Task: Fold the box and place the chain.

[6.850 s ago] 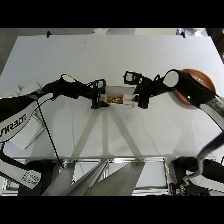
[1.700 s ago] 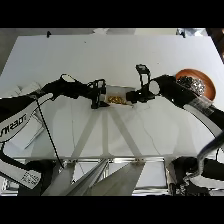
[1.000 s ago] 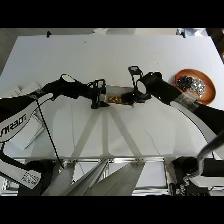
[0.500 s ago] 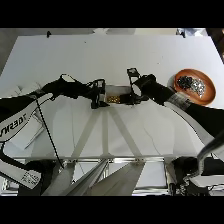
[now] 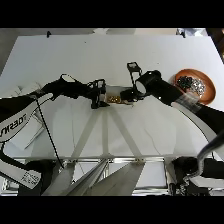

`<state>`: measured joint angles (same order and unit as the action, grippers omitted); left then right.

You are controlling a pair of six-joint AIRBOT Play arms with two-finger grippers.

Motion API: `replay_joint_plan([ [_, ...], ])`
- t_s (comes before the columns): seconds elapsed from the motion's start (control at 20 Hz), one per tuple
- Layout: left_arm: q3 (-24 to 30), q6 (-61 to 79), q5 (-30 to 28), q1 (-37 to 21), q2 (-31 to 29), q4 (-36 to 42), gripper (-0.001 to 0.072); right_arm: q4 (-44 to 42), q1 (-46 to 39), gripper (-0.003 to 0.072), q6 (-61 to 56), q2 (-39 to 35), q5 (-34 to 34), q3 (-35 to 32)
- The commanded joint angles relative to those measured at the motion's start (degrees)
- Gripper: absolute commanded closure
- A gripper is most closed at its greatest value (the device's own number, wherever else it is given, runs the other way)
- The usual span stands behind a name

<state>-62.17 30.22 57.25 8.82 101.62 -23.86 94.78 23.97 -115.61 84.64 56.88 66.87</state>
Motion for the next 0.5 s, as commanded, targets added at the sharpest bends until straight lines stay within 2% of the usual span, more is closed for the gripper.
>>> replay_joint_plan([
  [0.0,0.0,-0.1,0.0,0.0,0.0,0.0,0.0197,1.3,-1.7,0.0406,3.5,-6.1,4.4,0.1],
  [0.15,0.0,-0.1,0.0,0.0,0.0,0.0,0.0197,1.2,-3.1,0.0408,10.3,-11.9,6.1,0.1],
  [0.25,0.0,-0.1,0.0,0.0,0.0,0.0,0.0197,1.2,-3.5,0.0408,13.2,-14.4,4.9,0.1],
  [0.3,0.0,-0.1,0.0,0.0,0.0,0.0,0.0197,1.0,-4.5,0.0409,14.9,-16.8,1.4,0.1],
  [0.45,0.0,-0.1,0.0,0.0,0.0,0.0,0.0197,-3.0,-8.4,0.0409,15.5,-16.2,-6.1,0.2],
])
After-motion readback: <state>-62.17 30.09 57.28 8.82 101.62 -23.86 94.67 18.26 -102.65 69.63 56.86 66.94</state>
